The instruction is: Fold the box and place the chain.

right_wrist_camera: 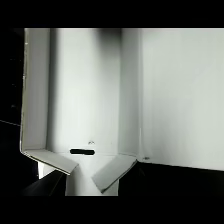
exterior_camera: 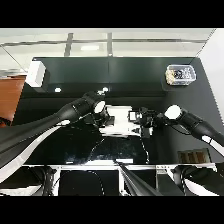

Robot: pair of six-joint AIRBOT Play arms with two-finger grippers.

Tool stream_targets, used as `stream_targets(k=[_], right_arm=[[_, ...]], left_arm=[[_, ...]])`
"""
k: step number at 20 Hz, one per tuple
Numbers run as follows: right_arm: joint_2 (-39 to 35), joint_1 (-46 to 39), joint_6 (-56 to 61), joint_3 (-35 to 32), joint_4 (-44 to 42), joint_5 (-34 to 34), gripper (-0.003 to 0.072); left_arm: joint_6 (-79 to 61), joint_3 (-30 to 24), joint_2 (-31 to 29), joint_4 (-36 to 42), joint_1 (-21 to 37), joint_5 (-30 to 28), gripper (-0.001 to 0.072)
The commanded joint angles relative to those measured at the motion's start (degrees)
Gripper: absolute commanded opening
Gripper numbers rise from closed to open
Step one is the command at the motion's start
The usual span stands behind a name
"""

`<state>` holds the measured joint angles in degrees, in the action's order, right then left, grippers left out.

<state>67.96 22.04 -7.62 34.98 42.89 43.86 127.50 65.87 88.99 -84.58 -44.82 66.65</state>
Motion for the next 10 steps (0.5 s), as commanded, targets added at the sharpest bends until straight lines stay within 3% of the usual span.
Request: stream_targets(k=[1, 10], right_arm=[[-0.09, 0.00, 0.33, 0.04, 0.68, 1.20, 0.0488], [-0.09, 0.00, 3.45, 0.02, 2.23, 3.69, 0.0488]], left_arm=[[0.15, 0.04, 0.02, 0.02, 0.07, -0.37, 0.0025], [0.15, 0.04, 0.02, 0.00, 0.07, -0.39, 0.0026]])
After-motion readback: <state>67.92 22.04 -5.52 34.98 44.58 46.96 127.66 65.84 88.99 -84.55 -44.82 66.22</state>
